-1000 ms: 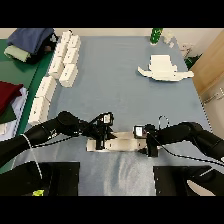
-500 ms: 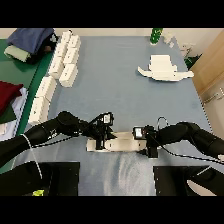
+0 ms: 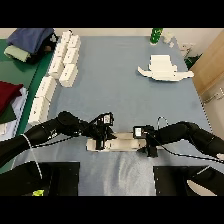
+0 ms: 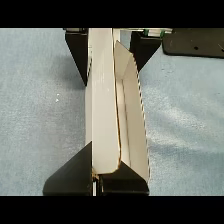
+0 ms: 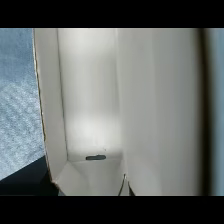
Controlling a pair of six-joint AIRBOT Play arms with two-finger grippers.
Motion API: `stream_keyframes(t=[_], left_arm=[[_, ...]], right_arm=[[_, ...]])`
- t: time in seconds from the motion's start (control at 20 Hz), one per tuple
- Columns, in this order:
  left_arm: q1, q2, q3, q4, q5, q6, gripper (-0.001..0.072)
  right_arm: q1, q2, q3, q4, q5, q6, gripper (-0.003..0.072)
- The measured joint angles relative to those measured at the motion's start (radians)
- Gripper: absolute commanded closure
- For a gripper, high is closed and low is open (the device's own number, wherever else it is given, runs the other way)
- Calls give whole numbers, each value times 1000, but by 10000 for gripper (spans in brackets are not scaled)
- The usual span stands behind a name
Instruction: Fold the box.
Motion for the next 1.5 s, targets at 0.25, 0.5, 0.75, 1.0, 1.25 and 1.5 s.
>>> stream_keyframes(t=[0.25,0.5,0.75,1.0,1.25,1.5], left_arm=[[0,0,0,0,1,0,696],[0,0,0,0,2,1,696],[0,0,0,0,2,1,695],[0,0,0,0,2,0,696],[0,0,0,0,2,0,696],[0,0,0,0,2,0,696]], right_arm=[[0,-2,0,0,-5,0,147],[2,26,-2,-6,-35,8,15],[2,33,-2,-4,-33,8,16],[2,19,-2,-2,-20,5,27],[1,1,-7,1,2,0,133],[1,-2,-8,1,2,0,203]])
